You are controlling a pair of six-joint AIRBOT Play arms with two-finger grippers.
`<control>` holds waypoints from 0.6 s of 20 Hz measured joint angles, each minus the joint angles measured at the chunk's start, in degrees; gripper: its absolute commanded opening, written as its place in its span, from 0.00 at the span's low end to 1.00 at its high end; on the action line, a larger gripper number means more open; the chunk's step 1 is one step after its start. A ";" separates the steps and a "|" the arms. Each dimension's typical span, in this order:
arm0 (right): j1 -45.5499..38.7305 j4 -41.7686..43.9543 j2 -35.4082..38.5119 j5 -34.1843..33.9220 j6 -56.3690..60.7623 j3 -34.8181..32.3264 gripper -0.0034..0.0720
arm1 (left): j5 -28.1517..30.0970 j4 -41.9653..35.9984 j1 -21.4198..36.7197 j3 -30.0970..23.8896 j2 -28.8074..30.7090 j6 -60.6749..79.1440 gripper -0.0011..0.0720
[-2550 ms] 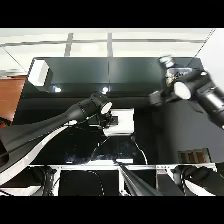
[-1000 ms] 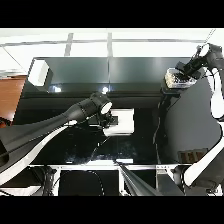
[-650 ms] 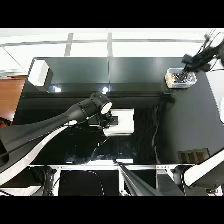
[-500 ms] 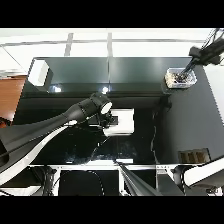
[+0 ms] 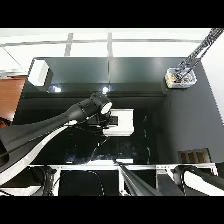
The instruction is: Fold the box and place the chain.
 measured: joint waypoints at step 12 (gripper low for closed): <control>9.99 16.48 9.05 9.27 1.07 -0.17 0.06 | 0.07 0.04 0.00 0.00 0.00 0.00 0.05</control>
